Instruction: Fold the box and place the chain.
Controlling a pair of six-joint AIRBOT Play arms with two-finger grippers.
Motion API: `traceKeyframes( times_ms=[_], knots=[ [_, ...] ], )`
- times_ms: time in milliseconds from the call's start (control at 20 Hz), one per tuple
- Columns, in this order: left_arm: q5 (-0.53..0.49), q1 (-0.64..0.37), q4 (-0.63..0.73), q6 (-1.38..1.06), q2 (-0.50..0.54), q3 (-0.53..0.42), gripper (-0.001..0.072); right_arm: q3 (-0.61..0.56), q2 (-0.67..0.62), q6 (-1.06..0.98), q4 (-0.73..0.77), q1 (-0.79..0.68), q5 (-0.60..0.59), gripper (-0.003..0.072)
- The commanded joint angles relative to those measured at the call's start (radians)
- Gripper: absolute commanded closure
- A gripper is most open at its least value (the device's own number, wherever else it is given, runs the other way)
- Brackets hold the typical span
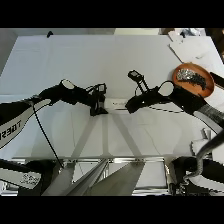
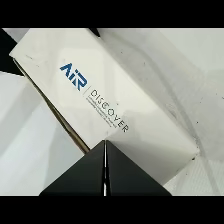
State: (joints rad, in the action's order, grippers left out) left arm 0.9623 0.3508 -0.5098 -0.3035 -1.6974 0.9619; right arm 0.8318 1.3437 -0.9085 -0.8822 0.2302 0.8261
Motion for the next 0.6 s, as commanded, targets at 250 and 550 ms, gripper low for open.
traceKeyframes(
  times_ms=[250,550],
  knots=[
    [-0.001,0.000,0.000,0.001,0.000,0.000,0.0455,-0.032,-0.022,-0.008,-0.026,-0.005,0.010,0.0674],
    [-0.001,0.000,0.000,0.001,0.000,0.000,0.0455,0.100,-0.216,-0.038,-0.032,-0.008,0.056,0.0673]
  ],
)
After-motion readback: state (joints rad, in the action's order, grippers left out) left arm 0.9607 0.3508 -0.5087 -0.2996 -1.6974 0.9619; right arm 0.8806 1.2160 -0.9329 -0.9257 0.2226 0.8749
